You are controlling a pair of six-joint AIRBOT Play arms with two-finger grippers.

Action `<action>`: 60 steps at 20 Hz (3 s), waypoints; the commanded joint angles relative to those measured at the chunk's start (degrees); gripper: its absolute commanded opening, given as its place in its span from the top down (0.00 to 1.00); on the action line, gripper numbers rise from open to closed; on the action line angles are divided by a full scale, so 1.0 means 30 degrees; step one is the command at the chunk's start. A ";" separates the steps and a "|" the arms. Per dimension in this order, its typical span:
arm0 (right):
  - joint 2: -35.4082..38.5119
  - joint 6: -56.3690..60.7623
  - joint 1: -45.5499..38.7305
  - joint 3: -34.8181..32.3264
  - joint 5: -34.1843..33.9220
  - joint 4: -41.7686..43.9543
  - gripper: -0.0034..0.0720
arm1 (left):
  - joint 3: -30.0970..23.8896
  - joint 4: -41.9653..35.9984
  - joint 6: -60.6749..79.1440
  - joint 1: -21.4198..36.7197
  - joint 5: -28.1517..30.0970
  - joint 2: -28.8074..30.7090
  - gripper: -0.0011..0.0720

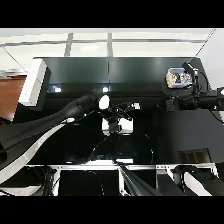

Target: Fold the box and place the chain.

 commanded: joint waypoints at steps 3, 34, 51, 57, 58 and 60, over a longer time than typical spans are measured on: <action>0.0015 0.0284 -0.0007 0.0015 0.0058 -0.0007 0.94 | 0.0685 0.4634 -0.6149 0.2280 -0.2841 0.2251 0.59; 0.0000 0.1588 -0.0007 0.0015 -0.1588 0.0211 0.94 | -0.4364 0.3344 -0.4809 2.5835 0.0889 0.4473 0.01; -0.0036 0.1341 0.0430 0.0000 -0.3410 -0.1457 0.93 | -0.4823 -0.1617 -1.0324 1.6458 -0.1690 1.0054 0.95; -0.0036 0.1341 0.0430 0.0000 -0.3402 -0.1457 0.93 | -1.1606 -0.1508 -0.9952 1.5890 0.1749 1.4557 0.95; -0.0036 0.1341 0.0430 0.0000 -0.3402 -0.1457 0.93 | -1.1730 -0.1508 -0.9945 1.5890 0.1719 1.4659 0.95; -0.0036 0.1341 0.0430 0.0000 -0.3402 -0.1457 0.93 | -1.1730 -0.1530 -0.9945 1.5890 0.1690 1.4630 0.95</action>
